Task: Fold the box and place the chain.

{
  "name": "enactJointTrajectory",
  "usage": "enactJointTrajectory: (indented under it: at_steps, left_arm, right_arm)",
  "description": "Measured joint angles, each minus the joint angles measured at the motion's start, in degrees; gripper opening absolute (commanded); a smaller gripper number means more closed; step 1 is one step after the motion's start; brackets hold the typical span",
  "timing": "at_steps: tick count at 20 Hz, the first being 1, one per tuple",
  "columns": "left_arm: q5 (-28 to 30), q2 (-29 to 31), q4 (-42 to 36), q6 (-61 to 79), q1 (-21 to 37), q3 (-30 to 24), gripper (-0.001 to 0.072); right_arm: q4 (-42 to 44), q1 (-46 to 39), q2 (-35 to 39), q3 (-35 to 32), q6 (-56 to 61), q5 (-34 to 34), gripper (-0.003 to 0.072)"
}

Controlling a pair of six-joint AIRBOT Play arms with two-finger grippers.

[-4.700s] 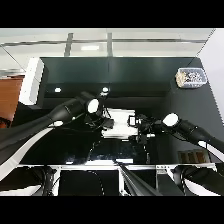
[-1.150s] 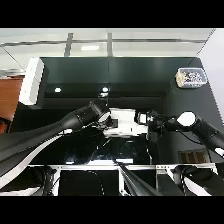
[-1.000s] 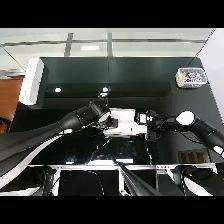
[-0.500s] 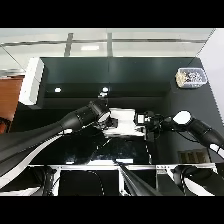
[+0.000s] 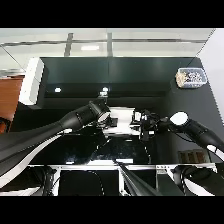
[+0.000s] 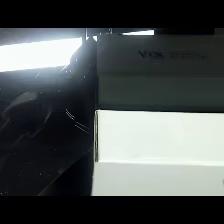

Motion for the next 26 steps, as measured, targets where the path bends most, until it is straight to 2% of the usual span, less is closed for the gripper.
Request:
enactJointTrajectory:
  at_steps: [7, 13, 14, 15, 18, 19, 20, 21, 22, 23, 25, 26]
  left_arm:
    - [0.0, 0.0, -0.1, 0.0, 0.0, 0.0, 0.0028]
    - [0.1, 0.0, -0.1, 0.2, 0.0, 0.0, 0.0029]
    - [0.1, 0.0, -0.1, 0.2, 0.0, 0.0, 0.0028]
    - [0.1, 0.0, -0.1, 0.2, 0.0, 0.0, 0.0028]
    - [0.3, 0.0, -0.3, 0.2, 0.0, 0.0, 0.0029]
    - [0.2, 0.0, -0.3, 0.2, 0.0, 0.0, 0.0028]
    - [0.2, 0.0, -0.2, 0.1, 0.0, 0.0, 0.0028]
    - [0.2, 0.0, -0.2, 0.1, 0.0, 0.0, 0.0028]
    - [0.2, 0.0, -0.2, 0.1, 0.0, 0.0, 0.0028]
    - [0.2, 0.0, -0.2, 0.1, 0.0, 0.0, 0.0028]
    - [0.0, 0.0, -0.2, 0.1, 0.0, 0.0, 0.0028]
    - [0.1, 0.0, -0.1, 0.1, 0.0, 0.0, 0.0028]
  right_arm:
    - [7.2, 0.2, -2.6, 0.0, 0.2, -0.3, 0.0167]
    - [9.2, 0.2, -3.6, 0.0, 0.2, -0.2, 0.0168]
    - [9.3, 0.2, -3.7, 0.0, 0.2, -0.2, 0.0253]
    - [9.5, 0.2, -3.8, 0.0, 0.2, -0.2, 0.038]
    - [9.5, 0.2, -4.0, 0.0, 0.6, 0.0, 0.0375]
    - [9.6, 0.2, -4.0, 0.0, 0.9, -0.1, 0.0271]
    - [9.6, 0.2, -4.1, 0.0, 1.5, -0.1, 0.0257]
    - [9.5, 0.2, -4.1, 0.0, 2.0, -0.2, 0.0336]
    - [9.5, 0.2, -4.1, 0.0, 2.4, -0.2, 0.0383]
    - [9.5, 0.2, -4.1, 0.0, 2.7, -0.2, 0.0333]
    - [9.4, 0.2, -4.1, 0.0, 3.5, -0.3, 0.0013]
    - [9.2, 0.2, -4.1, 0.0, 4.0, -0.3, 0.0016]
